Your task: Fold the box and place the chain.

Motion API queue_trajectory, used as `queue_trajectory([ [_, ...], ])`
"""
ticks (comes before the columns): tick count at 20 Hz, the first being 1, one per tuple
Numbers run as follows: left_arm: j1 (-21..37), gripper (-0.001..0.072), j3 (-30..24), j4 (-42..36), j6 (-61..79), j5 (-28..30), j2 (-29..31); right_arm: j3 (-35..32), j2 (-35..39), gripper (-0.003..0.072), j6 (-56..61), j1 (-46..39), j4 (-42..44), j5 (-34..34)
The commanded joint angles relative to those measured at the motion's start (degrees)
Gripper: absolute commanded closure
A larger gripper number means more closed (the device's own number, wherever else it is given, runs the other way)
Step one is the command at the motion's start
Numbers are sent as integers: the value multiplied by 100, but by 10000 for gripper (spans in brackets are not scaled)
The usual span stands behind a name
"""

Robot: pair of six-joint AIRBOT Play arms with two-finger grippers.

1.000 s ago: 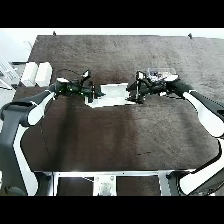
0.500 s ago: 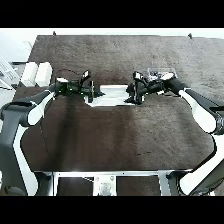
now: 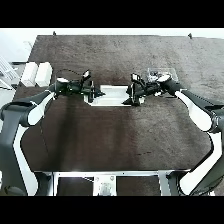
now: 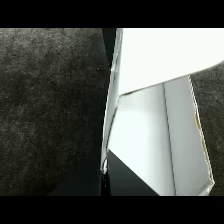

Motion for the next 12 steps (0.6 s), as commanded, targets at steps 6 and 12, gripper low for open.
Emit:
queue_trajectory([
  [6, 0, 688, 2, 2, -2, 28, 0, 4, -83, 43, -476, 17, 181, -140],
  [12, 0, 688, 0, 2, -4, 31, 0, 4, -210, 43, -774, 17, 446, -142],
])
